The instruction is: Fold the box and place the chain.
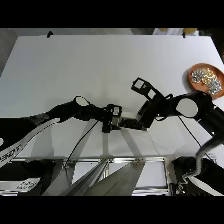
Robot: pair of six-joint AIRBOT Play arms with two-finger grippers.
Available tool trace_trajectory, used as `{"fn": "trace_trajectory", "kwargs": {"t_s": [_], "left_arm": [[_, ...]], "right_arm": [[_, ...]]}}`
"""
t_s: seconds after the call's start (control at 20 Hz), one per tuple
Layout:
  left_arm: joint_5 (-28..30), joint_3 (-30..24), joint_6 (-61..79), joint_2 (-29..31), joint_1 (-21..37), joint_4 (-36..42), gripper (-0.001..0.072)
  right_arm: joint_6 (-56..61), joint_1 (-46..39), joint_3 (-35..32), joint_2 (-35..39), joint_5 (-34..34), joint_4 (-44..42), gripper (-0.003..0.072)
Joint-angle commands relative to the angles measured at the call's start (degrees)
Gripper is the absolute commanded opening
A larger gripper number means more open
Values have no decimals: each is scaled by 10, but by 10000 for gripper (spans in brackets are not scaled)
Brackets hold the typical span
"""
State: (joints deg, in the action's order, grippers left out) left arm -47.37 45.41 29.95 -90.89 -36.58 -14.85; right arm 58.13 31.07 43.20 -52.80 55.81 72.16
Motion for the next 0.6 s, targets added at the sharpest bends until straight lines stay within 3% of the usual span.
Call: {"fn": "trace_trajectory", "kwargs": {"t_s": [0.0, 0.35, 0.55], "left_arm": [[0, 0, 0, 0, 0, 0, 15], [0, 0, 0, 0, 0, 0, 15], [0, 0, 0, 0, 0, 0, 15]], "right_arm": [[-32, 23, -25, 53, -13, -6, 213], [-45, 23, -107, 78, -31, -6, 245], [-50, 23, -113, 78, -30, -6, 245]]}}
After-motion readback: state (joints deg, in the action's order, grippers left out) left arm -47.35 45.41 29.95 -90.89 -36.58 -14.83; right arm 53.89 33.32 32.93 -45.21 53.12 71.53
